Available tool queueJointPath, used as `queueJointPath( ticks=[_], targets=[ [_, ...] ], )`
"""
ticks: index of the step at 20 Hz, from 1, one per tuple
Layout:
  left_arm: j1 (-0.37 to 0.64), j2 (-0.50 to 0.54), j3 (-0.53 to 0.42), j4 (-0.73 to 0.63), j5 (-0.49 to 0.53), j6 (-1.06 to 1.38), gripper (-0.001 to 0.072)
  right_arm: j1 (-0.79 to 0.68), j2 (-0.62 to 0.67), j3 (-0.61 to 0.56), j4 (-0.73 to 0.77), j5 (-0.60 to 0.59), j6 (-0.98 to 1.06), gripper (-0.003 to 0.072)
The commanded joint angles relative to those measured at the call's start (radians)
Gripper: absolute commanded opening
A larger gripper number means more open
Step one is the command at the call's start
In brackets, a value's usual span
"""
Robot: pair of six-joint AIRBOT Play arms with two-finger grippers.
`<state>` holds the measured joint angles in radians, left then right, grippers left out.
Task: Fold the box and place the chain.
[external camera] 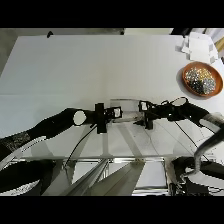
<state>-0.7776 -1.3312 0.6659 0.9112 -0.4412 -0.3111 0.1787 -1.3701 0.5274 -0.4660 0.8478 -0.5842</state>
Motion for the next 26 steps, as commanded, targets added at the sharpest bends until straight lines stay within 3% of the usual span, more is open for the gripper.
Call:
queueJointPath(
  ticks=[1,7,8,9,10,22,24,26],
  targets=[
    [-0.012,0.000,0.001,-0.026,0.024,0.000,0.0021,0.001,0.001,0.000,0.000,0.002,0.000,0.0421],
    [-0.018,0.000,0.000,-0.051,0.042,0.000,0.0037,0.001,0.001,0.000,0.000,0.002,0.000,0.0421],
    [-0.019,-0.001,0.001,-0.052,0.042,0.000,0.0092,0.001,0.001,0.000,0.000,0.002,0.000,0.0421],
    [-0.024,-0.002,0.001,-0.061,0.052,0.000,0.0213,0.001,0.001,0.000,0.000,0.002,0.000,0.0421],
    [-0.032,-0.006,0.000,-0.071,0.071,0.000,0.0287,0.001,0.001,0.000,0.000,0.002,0.000,0.0421],
    [-0.059,-0.045,0.001,-0.114,0.112,-0.001,0.0303,0.001,0.001,0.000,0.000,0.002,0.000,0.0421],
    [-0.059,-0.045,0.001,-0.114,0.112,-0.003,0.0438,0.001,0.001,0.000,0.000,0.002,0.000,0.0421],
    [-0.059,-0.045,0.001,-0.114,0.111,-0.003,0.0435,0.001,0.001,0.000,0.000,0.002,0.000,0.0421]
  ],
)
